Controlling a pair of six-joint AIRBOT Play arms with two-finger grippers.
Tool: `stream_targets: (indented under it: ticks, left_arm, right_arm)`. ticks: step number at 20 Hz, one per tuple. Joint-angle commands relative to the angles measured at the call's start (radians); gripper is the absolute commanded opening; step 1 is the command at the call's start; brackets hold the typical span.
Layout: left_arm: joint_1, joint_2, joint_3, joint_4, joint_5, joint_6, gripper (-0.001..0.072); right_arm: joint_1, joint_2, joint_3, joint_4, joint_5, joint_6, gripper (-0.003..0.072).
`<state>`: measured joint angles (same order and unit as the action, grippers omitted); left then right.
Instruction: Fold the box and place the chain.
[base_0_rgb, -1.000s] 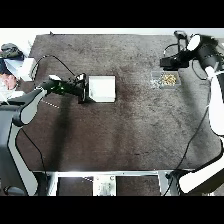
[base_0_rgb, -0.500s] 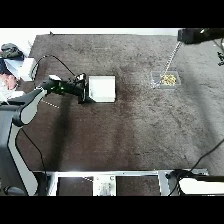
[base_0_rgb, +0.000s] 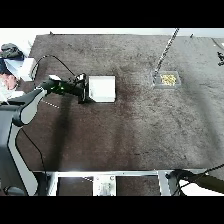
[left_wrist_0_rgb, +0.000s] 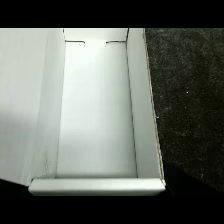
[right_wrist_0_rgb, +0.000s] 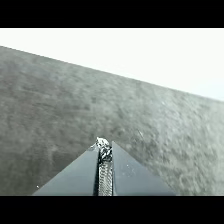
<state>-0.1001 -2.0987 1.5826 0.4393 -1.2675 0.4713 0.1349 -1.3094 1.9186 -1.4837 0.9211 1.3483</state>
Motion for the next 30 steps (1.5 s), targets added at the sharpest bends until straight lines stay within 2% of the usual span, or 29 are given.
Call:
stream_targets:
  ticks: [1, 4, 7, 9, 11, 14, 18, 20, 22, 23, 24, 25, 30]
  left_arm:
    - [0.0, 0.0, 0.0, 0.0, 0.0, 0.0, 0.0462]
    - [0.0, 0.0, 0.0, 0.0, 0.0, 0.0, 0.0462]
    - [0.0, 0.0, 0.0, 0.0, 0.0, 0.0, 0.0462]
    - [0.0, 0.0, 0.0, 0.0, 0.0, 0.0, 0.0462]
    - [0.0, 0.0, 0.0, 0.0, 0.0, 0.0, 0.0462]
    - [0.0, 0.0, 0.0, 0.0, 0.0, 0.0, 0.0461]
    - [0.0, 0.0, 0.0, 0.0, 0.0, 0.0, 0.0462]
    - [0.0, 0.0, 0.0, 0.0, 0.0, 0.0, 0.0462]
    - [0.0, 0.0, 0.0, 0.0, 0.0, 0.0, 0.0462]
    - [0.0, 0.0, 0.0, 0.0, 0.0, 0.0, 0.0462]
    - [0.0, 0.0, 0.0, 0.0, 0.0, 0.0, 0.0462]
    - [0.0, 0.0, 0.0, 0.0, 0.0, 0.0, 0.0461]
    - [0.0, 0.0, 0.0, 0.0, 0.0, 0.0, 0.0462]
  right_arm:
    - [0.032, 0.009, 0.001, 0.0, -0.012, -0.029, 0.0018]
    - [0.032, 0.008, -0.003, 0.032, 0.054, -0.029, 0.0017]
    - [0.035, 0.008, -0.009, 0.114, 0.241, -0.071, 0.0017]
    - [0.035, 0.008, -0.042, 0.185, 0.341, -0.082, 0.0017]
    - [0.036, 0.008, -0.124, 0.275, 0.393, -0.118, 0.0017]
    - [0.036, 0.008, -0.32, 0.42, 0.357, -0.191, 0.0017]
    - [0.037, 0.007, -0.589, 0.533, 0.178, -0.271, 0.0017]
    - [0.036, -0.001, -0.687, 0.561, 0.12, -0.287, 0.0018]
    - [0.038, -0.021, -0.737, 0.581, 0.123, -0.302, 0.0038]
    - [0.039, -0.031, -0.749, 0.588, 0.126, -0.306, 0.021]
    - [0.039, -0.038, -0.755, 0.592, 0.126, -0.318, 0.0234]
    - [0.038, -0.043, -0.755, 0.591, 0.122, -0.332, 0.0175]
    - [0.039, -0.062, -0.755, 0.545, 0.079, -0.336, 0.0175]
